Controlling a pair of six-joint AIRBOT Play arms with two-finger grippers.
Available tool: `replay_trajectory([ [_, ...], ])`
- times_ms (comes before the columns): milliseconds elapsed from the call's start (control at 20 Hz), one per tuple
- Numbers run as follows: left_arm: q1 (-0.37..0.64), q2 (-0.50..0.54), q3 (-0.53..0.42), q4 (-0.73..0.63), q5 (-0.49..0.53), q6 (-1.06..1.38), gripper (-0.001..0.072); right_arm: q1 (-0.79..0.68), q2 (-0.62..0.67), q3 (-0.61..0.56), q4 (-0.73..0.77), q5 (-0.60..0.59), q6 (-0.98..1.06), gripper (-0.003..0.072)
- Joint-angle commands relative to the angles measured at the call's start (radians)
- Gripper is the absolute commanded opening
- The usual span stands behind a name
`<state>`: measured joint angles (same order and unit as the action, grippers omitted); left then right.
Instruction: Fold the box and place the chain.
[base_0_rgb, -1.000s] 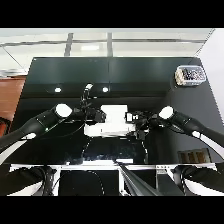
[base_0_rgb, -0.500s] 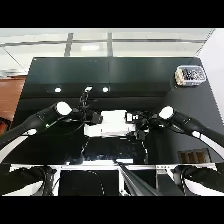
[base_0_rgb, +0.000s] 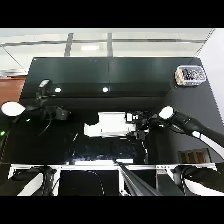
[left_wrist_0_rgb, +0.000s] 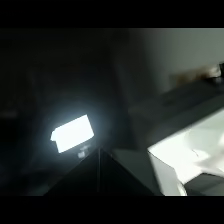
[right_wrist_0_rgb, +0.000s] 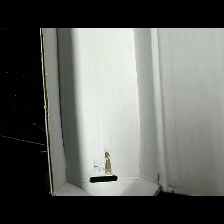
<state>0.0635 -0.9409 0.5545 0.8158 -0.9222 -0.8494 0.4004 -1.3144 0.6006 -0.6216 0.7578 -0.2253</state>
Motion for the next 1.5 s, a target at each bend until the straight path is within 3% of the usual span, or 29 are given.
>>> replay_trajectory([
  [0, 0.139, 0.092, -0.066, -0.212, -0.224, 0.292, 0.0029, 0.001, 0.0, 0.0, 0.0, 0.0, 0.0, 0.0136],
  [100, 0.062, 0.093, -0.066, -0.193, -0.302, 0.433, 0.0033, 0.001, 0.0, 0.0, 0.0, 0.0, 0.0, 0.0136],
  [150, 0.005, 0.093, -0.066, -0.164, -0.299, 0.464, 0.013, 0.001, 0.0, 0.0, 0.0, 0.0, 0.0, 0.0136],
  [200, -0.07, 0.093, -0.066, -0.128, -0.268, 0.49, 0.0322, 0.001, 0.0, 0.0, 0.0, 0.0, 0.0, 0.0136],
  [250, -0.145, 0.093, -0.066, -0.097, -0.221, 0.538, 0.0599, 0.001, 0.0, 0.0, 0.0, 0.0, 0.0, 0.0136],
  [300, -0.222, 0.093, -0.064, -0.064, -0.155, 0.575, 0.0719, 0.001, 0.0, 0.0, 0.0, 0.0, 0.0, 0.0136],
  [400, -0.378, 0.091, -0.055, 0.087, 0.013, 0.6, 0.0719, 0.001, 0.0, 0.0, 0.0, 0.0, 0.0, 0.0136],
  [500, -0.466, 0.04, -0.02, 0.172, 0.047, 0.6, 0.0719, 0.001, 0.0, 0.0, -0.001, 0.0, 0.0, 0.0136],
  [850, -0.486, -0.195, 0.105, 0.115, 0.049, 0.727, 0.0719, 0.001, 0.0, 0.0, 0.0, 0.0, 0.0, 0.0136],
  [1050, -0.498, -0.216, 0.124, 0.05, 0.034, 0.737, 0.0718, 0.001, 0.0, 0.0, 0.0, 0.0, 0.0, 0.0136],
  [1400, -0.52, -0.262, 0.124, 0.049, 0.023, 0.74, 0.0688, 0.001, 0.0, 0.0, 0.0, 0.0, 0.0, 0.0136],
  [1450, -0.52, -0.27, 0.124, 0.051, 0.024, 0.74, 0.0645, 0.001, 0.0, 0.0, 0.0, 0.0, 0.0, 0.0136],
])
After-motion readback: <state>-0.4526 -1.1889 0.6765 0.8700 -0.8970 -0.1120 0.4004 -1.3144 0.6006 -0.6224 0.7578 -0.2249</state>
